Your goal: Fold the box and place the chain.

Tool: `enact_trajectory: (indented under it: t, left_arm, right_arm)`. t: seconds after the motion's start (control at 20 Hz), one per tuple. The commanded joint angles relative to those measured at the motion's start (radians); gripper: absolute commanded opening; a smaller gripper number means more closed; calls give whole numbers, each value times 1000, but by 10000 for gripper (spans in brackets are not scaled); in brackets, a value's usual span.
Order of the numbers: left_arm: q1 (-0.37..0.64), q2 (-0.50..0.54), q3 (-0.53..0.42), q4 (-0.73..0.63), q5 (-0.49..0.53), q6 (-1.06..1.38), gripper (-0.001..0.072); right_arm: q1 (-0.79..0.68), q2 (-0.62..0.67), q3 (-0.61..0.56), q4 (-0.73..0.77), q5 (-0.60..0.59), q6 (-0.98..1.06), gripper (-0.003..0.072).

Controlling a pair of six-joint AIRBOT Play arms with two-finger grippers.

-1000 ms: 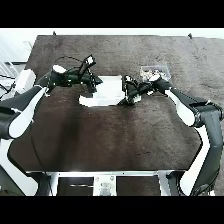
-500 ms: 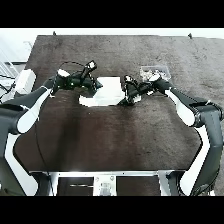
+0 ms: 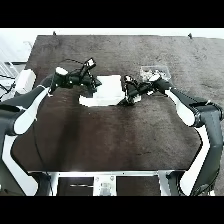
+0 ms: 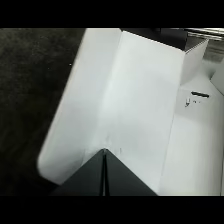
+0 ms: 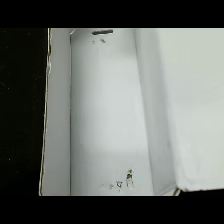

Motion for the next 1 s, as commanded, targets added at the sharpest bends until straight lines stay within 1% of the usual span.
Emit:
enact_trajectory:
  t: [0.0,0.05,0.1,0.15,0.3,0.4,0.55,0.75,0.95]
  left_arm:
    - [16,79,1,101,-101,0,27]
    - [24,106,1,169,-140,-5,306]
    - [27,130,1,232,-169,-39,637]
    - [28,145,1,288,-172,-97,674]
    - [19,154,0,449,-240,-153,674]
    - [11,152,-3,512,-248,-214,675]
    - [4,134,-5,521,-264,-213,674]
    - [-16,80,-7,527,-261,-213,674]
    - [-18,34,-7,528,-229,-209,674]
  right_arm:
    - [0,0,0,0,0,0,582]
    - [0,0,0,0,0,0,582]
    - [0,0,0,0,0,0,581]
    - [0,0,0,0,0,0,582]
    - [0,0,0,0,0,0,581]
    - [0,0,0,0,0,0,582]
    - [0,0,0,0,0,0,581]
    - [0,0,0,0,0,0,582]
    - [0,0,0,0,0,0,581]
